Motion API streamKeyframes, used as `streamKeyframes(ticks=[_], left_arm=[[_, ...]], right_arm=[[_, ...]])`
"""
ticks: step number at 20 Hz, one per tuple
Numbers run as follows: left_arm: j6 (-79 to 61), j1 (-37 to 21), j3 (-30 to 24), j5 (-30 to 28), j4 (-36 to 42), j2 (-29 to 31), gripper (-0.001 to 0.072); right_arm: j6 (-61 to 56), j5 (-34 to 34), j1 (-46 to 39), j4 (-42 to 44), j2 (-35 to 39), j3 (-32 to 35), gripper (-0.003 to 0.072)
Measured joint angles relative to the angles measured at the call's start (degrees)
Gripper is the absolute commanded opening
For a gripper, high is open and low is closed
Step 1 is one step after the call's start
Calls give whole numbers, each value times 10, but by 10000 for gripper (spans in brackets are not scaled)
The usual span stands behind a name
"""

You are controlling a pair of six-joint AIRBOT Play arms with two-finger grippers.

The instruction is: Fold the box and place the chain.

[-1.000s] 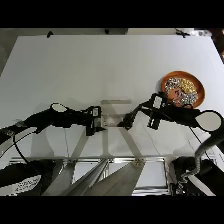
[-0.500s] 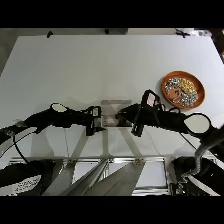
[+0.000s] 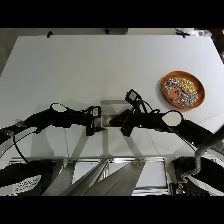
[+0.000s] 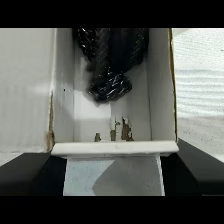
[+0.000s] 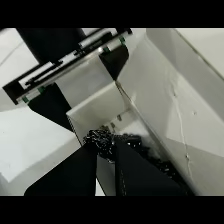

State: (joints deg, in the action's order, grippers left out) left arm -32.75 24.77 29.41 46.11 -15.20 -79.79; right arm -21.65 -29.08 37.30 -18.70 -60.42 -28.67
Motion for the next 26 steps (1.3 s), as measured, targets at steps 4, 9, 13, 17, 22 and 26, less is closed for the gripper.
streamKeyframes(ticks=[4, 9, 13, 17, 22, 26], left_arm=[[0, 0, 0, 0, 0, 0, 150], [0, 0, 0, 0, 0, 0, 150], [0, 0, 0, 0, 0, 0, 150], [0, 0, 0, 0, 0, 0, 150], [0, 0, 0, 0, 0, 0, 150], [0, 0, 0, 0, 0, 0, 150]], right_arm=[[-42, 10, -3, 0, -18, 0, 344], [-101, -15, -38, -11, -6, -3, 64], [-129, -112, -90, -88, 45, -52, 8], [-163, -159, -136, -178, 50, -146, 5], [-189, -198, -163, -221, -84, -271, 5], [-209, -286, -169, -230, -215, -371, 5]])
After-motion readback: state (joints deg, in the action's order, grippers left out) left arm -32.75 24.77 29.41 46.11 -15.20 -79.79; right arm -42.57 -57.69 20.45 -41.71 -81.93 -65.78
